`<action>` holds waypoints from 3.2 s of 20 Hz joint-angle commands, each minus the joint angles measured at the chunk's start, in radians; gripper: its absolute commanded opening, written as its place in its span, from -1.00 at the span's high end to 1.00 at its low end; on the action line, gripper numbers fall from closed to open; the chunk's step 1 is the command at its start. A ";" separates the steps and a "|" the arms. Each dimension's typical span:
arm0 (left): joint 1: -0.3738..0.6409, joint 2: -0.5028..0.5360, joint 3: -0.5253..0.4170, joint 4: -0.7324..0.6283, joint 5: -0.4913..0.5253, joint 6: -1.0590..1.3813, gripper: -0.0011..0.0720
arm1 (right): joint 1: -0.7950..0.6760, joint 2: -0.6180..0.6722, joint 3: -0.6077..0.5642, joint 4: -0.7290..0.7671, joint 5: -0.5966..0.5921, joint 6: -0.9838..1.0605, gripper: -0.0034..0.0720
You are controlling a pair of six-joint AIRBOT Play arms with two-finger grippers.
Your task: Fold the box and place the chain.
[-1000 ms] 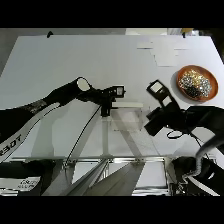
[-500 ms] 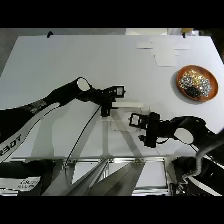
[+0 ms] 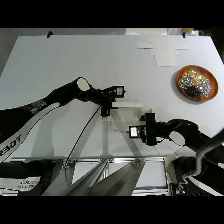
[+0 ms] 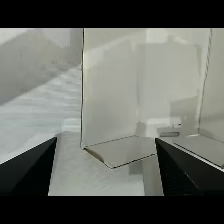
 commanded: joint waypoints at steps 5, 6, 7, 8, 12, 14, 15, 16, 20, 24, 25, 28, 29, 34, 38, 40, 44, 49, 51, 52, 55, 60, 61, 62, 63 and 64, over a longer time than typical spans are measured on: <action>0.000 0.000 0.000 0.000 0.000 0.000 0.94 | -0.026 -0.002 -0.004 0.031 -0.076 -0.027 -0.92; 0.000 0.000 0.000 0.000 0.000 0.000 0.94 | -0.048 -0.002 0.006 0.031 -0.053 -0.027 -0.92; 0.000 0.000 0.000 0.000 0.000 0.000 0.94 | -0.069 -0.002 0.018 0.032 -0.036 -0.027 -0.92; 0.000 0.000 0.000 0.000 0.000 0.000 0.94 | -0.090 -0.002 0.031 0.049 -0.028 -0.029 -0.92; 0.000 0.000 0.000 0.000 0.000 0.000 0.94 | -0.120 -0.002 0.055 0.140 -0.031 -0.055 -0.92; 0.000 0.000 0.000 0.000 0.000 0.000 0.94 | -0.128 -0.002 0.055 0.132 -0.031 -0.060 -0.92; 0.000 0.000 0.000 0.000 0.000 0.000 0.94 | -0.142 -0.002 0.055 0.132 -0.027 -0.060 -0.92; 0.000 0.000 0.000 0.000 0.000 0.000 0.94 | -0.159 -0.002 0.057 0.132 -0.015 -0.060 -0.92; 0.000 0.000 0.000 0.000 0.000 0.000 0.94 | -0.212 -0.012 0.085 0.159 0.004 -0.069 -0.92; 0.000 0.000 0.000 0.000 0.000 0.000 0.94 | -0.256 -0.051 0.092 0.304 0.001 -0.258 -0.92; 0.000 0.000 0.000 0.000 0.000 0.000 0.94 | -0.271 -0.055 0.092 0.336 -0.001 -0.305 -0.92; 0.000 0.000 0.000 0.000 0.000 0.000 0.94 | -0.337 -0.088 0.092 0.395 0.003 -0.395 -0.92; 0.000 0.000 0.000 0.000 0.000 0.000 0.94 | -0.351 -0.105 0.092 0.409 0.004 -0.430 -0.92; 0.000 0.000 0.000 0.000 0.000 0.000 0.94 | -0.401 -0.170 0.112 0.505 0.031 -0.544 -0.92; 0.000 0.000 0.000 0.000 0.000 0.000 0.94 | -0.433 -0.214 0.136 0.586 0.078 -0.657 -0.92; 0.000 0.000 0.000 0.000 0.000 0.000 0.94 | -0.445 -0.238 0.136 0.607 0.101 -0.710 -0.92; 0.000 0.000 0.000 0.000 0.000 0.000 0.94 | -0.445 -0.274 0.136 0.712 0.113 -0.820 -0.91; 0.000 0.000 0.000 0.000 0.000 0.000 0.94 | -0.503 -0.387 0.182 0.758 0.231 -0.845 -0.91; 0.000 0.000 0.000 0.000 0.000 0.000 0.94 | -0.520 -0.417 0.194 0.756 0.259 -0.845 -0.91; 0.000 0.000 0.000 0.000 0.000 0.000 0.94 | -0.520 -0.428 0.199 0.756 0.272 -0.846 -0.91; 0.000 0.000 0.000 0.000 0.000 0.000 0.94 | -0.520 -0.451 0.201 0.777 0.292 -0.926 -0.87; 0.000 0.000 0.000 0.000 0.000 0.000 0.94 | -0.520 -0.501 0.218 0.782 0.292 -0.942 -0.82; 0.000 0.000 0.000 0.000 0.000 0.000 0.94 | -0.520 -0.506 0.221 0.782 0.291 -0.942 -0.81; 0.000 0.000 0.000 0.000 0.000 0.000 0.94 | -0.520 -0.510 0.222 0.782 0.290 -0.942 -0.77; 0.000 0.000 0.000 0.000 0.000 0.000 0.94 | -0.520 -0.513 0.222 0.782 0.286 -0.942 -0.76; 0.000 0.000 0.000 0.000 0.000 0.000 0.94 | -0.520 -0.517 0.222 0.782 0.283 -0.942 -0.60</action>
